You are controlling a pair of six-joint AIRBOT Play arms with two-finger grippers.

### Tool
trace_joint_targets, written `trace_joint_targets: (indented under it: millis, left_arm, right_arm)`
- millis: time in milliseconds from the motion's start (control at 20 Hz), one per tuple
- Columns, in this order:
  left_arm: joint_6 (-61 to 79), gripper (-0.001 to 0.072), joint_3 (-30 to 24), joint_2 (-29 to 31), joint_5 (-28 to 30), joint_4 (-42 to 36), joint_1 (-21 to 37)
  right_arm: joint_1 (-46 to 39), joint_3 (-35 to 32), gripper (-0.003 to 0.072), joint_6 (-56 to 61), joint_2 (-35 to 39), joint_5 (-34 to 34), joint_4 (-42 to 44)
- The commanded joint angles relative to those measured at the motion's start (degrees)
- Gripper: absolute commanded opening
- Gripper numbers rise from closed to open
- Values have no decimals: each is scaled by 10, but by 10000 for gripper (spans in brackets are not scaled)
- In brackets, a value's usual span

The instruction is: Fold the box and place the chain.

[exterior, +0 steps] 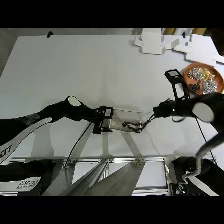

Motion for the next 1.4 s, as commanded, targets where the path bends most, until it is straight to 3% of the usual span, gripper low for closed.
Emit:
trace_joint_targets:
  millis: [0,300,700,1100,1350]
  left_arm:
    - [0,114,0,0,0,0,0]
    - [0,114,0,0,0,0,0]
    - [0,114,0,0,0,0,0]
    - [0,114,0,0,0,0,0]
    - [0,114,0,0,0,0,0]
  right_arm:
    - [61,0,16,25,87,22,21]
    - [138,0,16,22,128,7,79]
    - [237,0,16,21,127,-193,93]
    - [248,0,16,5,122,-299,88]
    - [248,0,16,-9,100,-308,87]
